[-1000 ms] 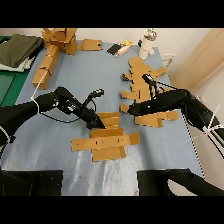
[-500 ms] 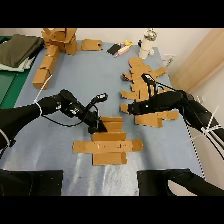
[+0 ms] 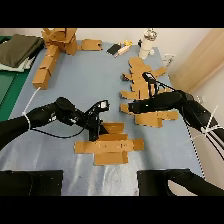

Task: Fold the box.

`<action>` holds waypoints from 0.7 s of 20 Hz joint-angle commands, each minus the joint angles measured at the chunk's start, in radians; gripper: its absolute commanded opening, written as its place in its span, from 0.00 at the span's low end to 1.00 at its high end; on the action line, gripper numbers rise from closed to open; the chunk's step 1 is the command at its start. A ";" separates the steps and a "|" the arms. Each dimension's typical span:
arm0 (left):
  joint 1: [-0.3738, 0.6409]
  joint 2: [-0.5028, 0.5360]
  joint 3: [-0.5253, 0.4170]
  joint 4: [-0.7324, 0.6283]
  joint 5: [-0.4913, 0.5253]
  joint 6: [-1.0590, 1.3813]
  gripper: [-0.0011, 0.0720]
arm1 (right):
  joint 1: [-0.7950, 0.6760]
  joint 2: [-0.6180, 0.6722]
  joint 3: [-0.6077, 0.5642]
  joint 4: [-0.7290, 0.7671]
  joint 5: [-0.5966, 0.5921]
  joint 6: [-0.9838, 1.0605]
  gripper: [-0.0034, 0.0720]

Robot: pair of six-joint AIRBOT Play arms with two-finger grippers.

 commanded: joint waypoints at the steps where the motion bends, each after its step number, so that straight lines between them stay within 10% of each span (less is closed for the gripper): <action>1: -0.030 0.007 -0.032 0.004 0.057 0.040 0.03 | 0.001 -0.003 -0.001 -0.004 0.021 0.001 0.05; 14: -0.029 0.005 -0.049 0.034 -0.026 0.000 0.03 | 0.001 -0.003 -0.001 -0.004 0.023 0.001 0.05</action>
